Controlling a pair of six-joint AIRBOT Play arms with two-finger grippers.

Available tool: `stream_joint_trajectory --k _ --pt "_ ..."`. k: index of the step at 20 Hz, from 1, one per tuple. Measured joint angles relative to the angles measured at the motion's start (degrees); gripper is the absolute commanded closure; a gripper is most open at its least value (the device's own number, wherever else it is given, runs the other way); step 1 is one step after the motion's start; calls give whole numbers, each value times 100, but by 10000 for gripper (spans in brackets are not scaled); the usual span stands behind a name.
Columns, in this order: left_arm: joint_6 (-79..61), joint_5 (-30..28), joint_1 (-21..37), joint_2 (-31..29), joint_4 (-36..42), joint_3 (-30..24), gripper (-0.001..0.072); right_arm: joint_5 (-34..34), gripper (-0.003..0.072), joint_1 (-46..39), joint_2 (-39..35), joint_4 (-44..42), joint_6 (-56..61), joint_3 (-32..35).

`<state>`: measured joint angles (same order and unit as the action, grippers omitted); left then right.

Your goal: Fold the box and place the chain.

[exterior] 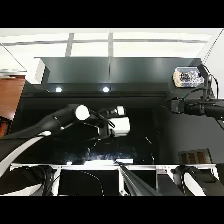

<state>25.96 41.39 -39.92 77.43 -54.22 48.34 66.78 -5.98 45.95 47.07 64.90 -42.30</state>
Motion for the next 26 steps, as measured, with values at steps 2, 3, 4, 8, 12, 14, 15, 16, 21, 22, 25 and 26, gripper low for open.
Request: stream_joint_trajectory --k 2,3,4,8,12,14,15,16,21,22,25,26 --pt "516 299 551 -304 -468 0 438 2 630 0 0 2 0 0" --pt "763 400 957 -463 -695 0 437 2 630 0 0 2 0 0" --pt "970 619 1438 -619 -881 0 437 2 630 0 0 2 0 0" --pt "1692 1082 3807 -1010 -1250 0 436 -2 630 0 0 9 -4 0" --pt "2065 817 5818 -1082 -1353 13 420 -87 630 0 0 11 -7 0" --pt "2146 485 6382 -927 -1379 133 420 -164 630 0 0 11 -4 0" --pt "2168 396 6561 -785 -1390 247 420 -203 630 0 0 11 -2 0" --pt "2190 319 6686 -608 -1397 400 419 -245 630 0 0 13 7 0" --pt "2240 127 6896 529 -1364 1344 413 -352 630 0 0 13 138 0" --pt "2247 118 6896 721 -1322 1486 316 -365 630 0 0 13 166 0" --pt "2249 -4 6843 1161 -1196 1770 -4 -389 630 0 0 13 203 0" --pt "2249 -35 6817 1241 -1182 1814 -4 -391 630 0 0 13 221 0"
